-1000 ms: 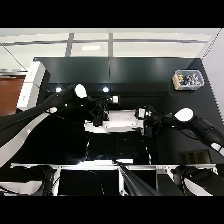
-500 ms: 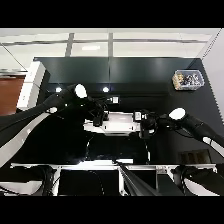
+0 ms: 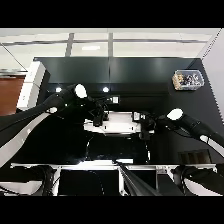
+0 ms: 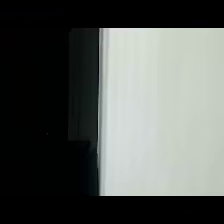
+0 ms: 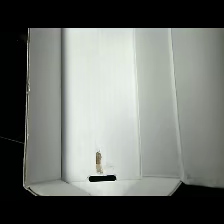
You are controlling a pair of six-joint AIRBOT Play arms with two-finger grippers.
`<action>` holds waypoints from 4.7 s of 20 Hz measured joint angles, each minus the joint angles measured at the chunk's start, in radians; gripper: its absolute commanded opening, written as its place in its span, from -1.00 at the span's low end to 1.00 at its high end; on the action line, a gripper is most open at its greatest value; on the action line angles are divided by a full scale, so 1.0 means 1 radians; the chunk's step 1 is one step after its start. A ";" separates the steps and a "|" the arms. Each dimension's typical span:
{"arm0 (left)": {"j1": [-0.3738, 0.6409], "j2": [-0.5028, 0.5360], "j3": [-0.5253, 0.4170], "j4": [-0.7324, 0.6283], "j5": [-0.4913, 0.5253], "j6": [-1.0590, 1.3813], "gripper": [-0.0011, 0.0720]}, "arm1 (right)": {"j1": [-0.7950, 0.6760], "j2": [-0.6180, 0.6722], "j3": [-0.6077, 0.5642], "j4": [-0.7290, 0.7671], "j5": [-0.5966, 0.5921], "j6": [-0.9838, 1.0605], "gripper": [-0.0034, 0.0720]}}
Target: Fold the box and place the chain.
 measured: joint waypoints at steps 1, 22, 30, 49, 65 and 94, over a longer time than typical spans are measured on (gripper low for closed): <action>0.000 0.000 0.000 0.000 0.000 0.000 -0.89 | 0.000 0.000 0.000 -0.001 -0.002 0.001 0.83; 0.000 0.000 0.000 -0.004 0.000 0.001 -0.89 | 0.037 -0.012 0.005 -0.030 -0.069 0.071 0.83; 0.000 0.001 0.015 0.008 0.006 -0.018 0.43 | 0.037 -0.012 0.005 -0.035 -0.074 0.075 0.38; 0.180 0.323 -0.243 -0.129 -0.221 -0.618 -0.89 | 0.037 -0.012 0.005 -0.037 -0.075 0.074 -0.29; 0.051 0.137 -0.169 -0.247 0.254 -0.541 -0.89 | 0.038 -0.012 0.005 -0.037 -0.076 0.073 -0.29; 0.172 0.386 -0.470 -0.257 0.206 0.288 0.97 | 0.038 -0.012 0.005 -0.037 -0.077 0.074 -0.29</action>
